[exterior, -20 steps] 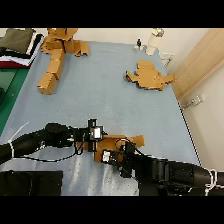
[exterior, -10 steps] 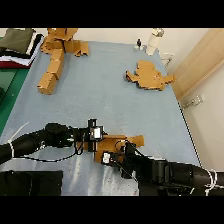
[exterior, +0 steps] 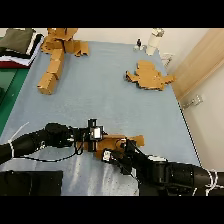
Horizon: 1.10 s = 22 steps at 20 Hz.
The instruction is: Fold the box.
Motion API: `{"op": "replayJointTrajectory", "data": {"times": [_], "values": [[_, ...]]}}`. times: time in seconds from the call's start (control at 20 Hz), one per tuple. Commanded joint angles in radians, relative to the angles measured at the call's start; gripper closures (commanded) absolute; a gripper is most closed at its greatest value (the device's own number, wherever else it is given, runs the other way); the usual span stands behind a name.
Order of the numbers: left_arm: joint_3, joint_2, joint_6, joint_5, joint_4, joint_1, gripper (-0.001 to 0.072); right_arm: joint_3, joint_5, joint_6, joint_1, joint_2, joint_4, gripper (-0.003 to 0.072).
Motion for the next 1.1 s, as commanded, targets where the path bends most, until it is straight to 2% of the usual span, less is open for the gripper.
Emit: {"op": "replayJointTrajectory", "data": {"times": [0.0, 0.1, 0.3, 0.65, 0.7, 0.75, 0.85, 1.05], "values": [[0.0, 0.0, 0.0, 0.0, 0.0, 0.0, 0.0696, 0.005, 0.002, 0.018, 0.002, 0.04, -0.018, 0.016], [0.0, 0.0, 0.0, 0.0, 0.0, 0.0, 0.0696, 0.005, -0.018, 0.035, 0.001, 0.072, -0.032, 0.016], [0.0, 0.0, 0.0, 0.0, 0.0, 0.0, 0.0696, 0.004, -0.023, 0.221, -0.022, 0.061, -0.114, 0.0159], [0.0, 0.0, 0.0, 0.0, 0.0, 0.0, 0.0696, 0.004, -0.041, 0.334, -0.022, 0.051, -0.106, 0.0154], [0.0, 0.0, 0.0, 0.0, 0.0, 0.0, 0.0696, 0.004, -0.043, 0.339, -0.022, 0.051, -0.096, 0.0092], [0.0, 0.0, 0.0, 0.0, 0.0, 0.0, 0.0696, 0.004, -0.072, 0.337, -0.022, 0.051, -0.074, -0.0034], [0.0, 0.0, 0.0, 0.0, 0.0, 0.0, 0.0696, 0.004, -0.078, 0.327, -0.022, 0.051, -0.062, -0.0034], [0.0, 0.0, 0.0, 0.0, 0.0, 0.0, 0.0696, 0.005, -0.07, 0.28, -0.022, 0.058, -0.13, -0.0034]]}}
